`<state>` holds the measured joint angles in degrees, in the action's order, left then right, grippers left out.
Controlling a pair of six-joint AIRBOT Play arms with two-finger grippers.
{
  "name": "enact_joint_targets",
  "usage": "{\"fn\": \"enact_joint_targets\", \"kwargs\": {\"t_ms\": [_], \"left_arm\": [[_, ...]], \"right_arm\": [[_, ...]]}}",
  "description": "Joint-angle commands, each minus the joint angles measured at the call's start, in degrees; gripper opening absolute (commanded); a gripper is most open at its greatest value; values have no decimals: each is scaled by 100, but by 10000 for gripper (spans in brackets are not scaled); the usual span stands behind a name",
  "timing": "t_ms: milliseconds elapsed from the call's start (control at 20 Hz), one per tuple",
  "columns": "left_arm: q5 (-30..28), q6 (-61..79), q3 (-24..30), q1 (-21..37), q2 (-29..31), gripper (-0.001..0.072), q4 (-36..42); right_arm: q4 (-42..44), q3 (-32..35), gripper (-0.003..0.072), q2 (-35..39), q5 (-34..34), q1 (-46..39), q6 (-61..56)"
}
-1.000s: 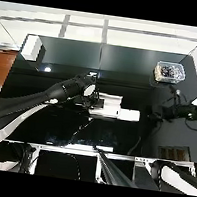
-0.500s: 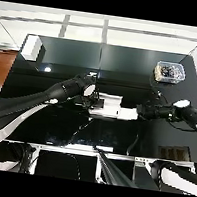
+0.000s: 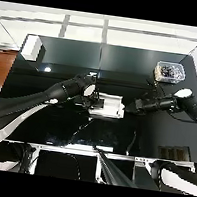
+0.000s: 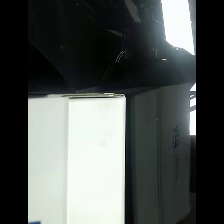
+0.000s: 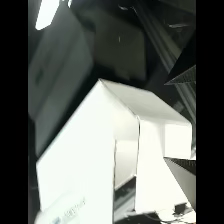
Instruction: Fold the box and place the chain.
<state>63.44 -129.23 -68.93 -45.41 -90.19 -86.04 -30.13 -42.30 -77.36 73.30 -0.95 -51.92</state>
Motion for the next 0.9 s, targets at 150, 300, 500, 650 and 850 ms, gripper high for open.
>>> {"fn": "enact_joint_targets", "kwargs": {"t_ms": [150,300,500,650,850], "left_arm": [[-2,2,-7,4,0,28,-2],[11,4,-7,4,0,28,0],[4,2,-7,4,0,28,0],[2,2,-7,4,0,28,0],[2,2,-7,4,0,28,0]], "right_arm": [[-42,-155,488,2,-284,636,-476],[-96,-249,485,2,-527,918,-813],[-332,-492,266,2,-612,1106,-1244],[-1182,-695,268,2,-629,1342,-1884],[-1832,-927,289,2,-704,1683,-2446]]}}
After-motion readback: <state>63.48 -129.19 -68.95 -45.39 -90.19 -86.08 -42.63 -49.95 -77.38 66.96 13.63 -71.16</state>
